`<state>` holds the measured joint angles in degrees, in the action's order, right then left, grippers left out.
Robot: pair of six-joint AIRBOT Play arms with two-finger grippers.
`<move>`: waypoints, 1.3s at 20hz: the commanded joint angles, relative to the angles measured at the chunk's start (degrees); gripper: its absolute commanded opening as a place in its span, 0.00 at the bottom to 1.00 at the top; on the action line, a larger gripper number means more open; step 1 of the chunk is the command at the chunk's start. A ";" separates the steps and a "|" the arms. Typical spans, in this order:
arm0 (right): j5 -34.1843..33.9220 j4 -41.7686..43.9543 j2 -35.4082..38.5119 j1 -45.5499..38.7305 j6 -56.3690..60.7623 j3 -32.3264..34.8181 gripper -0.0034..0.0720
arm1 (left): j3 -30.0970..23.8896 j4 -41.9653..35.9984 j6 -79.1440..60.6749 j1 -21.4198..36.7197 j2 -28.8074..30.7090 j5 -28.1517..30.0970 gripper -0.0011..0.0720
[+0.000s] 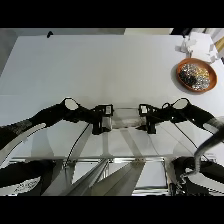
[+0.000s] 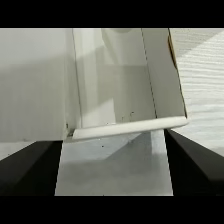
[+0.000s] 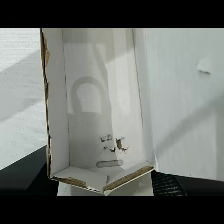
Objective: Fold the box and place the chain.
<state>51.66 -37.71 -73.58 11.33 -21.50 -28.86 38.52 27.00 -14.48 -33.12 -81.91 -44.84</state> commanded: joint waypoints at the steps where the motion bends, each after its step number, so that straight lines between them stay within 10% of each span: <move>1: -0.02 0.04 0.02 0.02 0.04 -0.07 0.43 | 0.20 -0.59 -0.74 -0.59 -0.17 0.90 1.00; 19: -0.02 0.04 0.02 0.02 0.04 -0.07 0.43 | 0.20 -7.69 -0.59 -4.48 -3.67 7.61 0.97; 23: -0.02 0.04 0.02 0.02 0.04 -0.07 0.43 | 0.20 -5.31 -0.59 -4.48 -3.69 7.08 0.44; 26: -0.02 0.04 0.02 0.02 0.04 -0.07 0.43 | 0.20 -5.33 -0.57 -4.48 -3.67 7.10 0.42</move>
<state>51.55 -37.65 -73.58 11.31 -21.41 -28.86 38.74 21.43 -15.09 -37.54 -85.49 -38.59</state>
